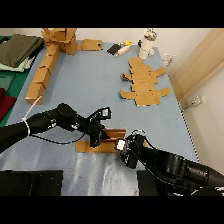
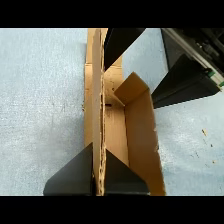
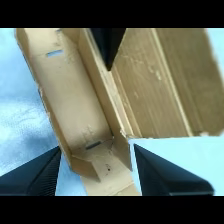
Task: Fold the box.
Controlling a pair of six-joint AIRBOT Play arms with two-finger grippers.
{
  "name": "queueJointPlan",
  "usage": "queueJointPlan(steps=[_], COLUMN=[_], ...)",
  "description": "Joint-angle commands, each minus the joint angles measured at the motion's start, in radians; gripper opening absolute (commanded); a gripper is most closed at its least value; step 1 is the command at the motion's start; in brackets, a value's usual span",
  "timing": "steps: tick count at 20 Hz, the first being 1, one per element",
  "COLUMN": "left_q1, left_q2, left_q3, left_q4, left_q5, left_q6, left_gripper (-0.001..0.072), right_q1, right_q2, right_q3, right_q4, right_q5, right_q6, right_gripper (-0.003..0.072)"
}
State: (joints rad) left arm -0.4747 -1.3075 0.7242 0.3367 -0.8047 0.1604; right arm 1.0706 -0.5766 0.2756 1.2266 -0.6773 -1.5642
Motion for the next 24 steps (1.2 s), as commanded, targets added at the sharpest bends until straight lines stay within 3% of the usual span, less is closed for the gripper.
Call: queueJointPlan(steps=[1,3,5,7,9,12,14,24], left_q1=[0.001,0.001,0.001,0.001,0.001,0.001,0.001,0.001], left_q2=[-0.001,-0.001,-0.001,-0.001,-0.001,-0.001,-0.001,-0.001], left_q3=[0.000,0.000,0.000,0.000,0.000,0.000,0.000,0.000], left_q4=[0.000,0.000,0.000,0.000,0.000,0.000,0.000,0.000], left_q5=[0.000,0.000,0.001,0.000,0.000,0.000,0.000,0.000], left_q6=[0.000,0.000,0.000,0.000,0.000,0.000,0.000,0.000], left_gripper=[0.0011,0.0011,0.0012,0.0011,0.0011,0.0012,0.0011,0.0012], right_q1=[-0.118,-0.226,-0.367,-0.508,-0.603,-0.647,-0.644,-0.643], right_q2=[-0.003,-0.024,-0.064,-0.140,-0.240,-0.386,-0.423,-0.395], right_q3=[-0.003,-0.002,0.004,0.027,0.070,0.156,0.164,0.163], right_q4=[0.206,0.377,0.640,0.899,1.024,1.032,1.034,0.974], right_q5=[0.056,0.073,0.071,0.013,-0.073,-0.197,-0.183,-0.204], right_q6=[-0.286,-0.515,-0.841,-1.166,-1.368,-1.440,-1.440,-1.437], right_gripper=[0.0709,0.0709,0.0709,0.0709,0.0709,0.0708,0.0709,0.0706])
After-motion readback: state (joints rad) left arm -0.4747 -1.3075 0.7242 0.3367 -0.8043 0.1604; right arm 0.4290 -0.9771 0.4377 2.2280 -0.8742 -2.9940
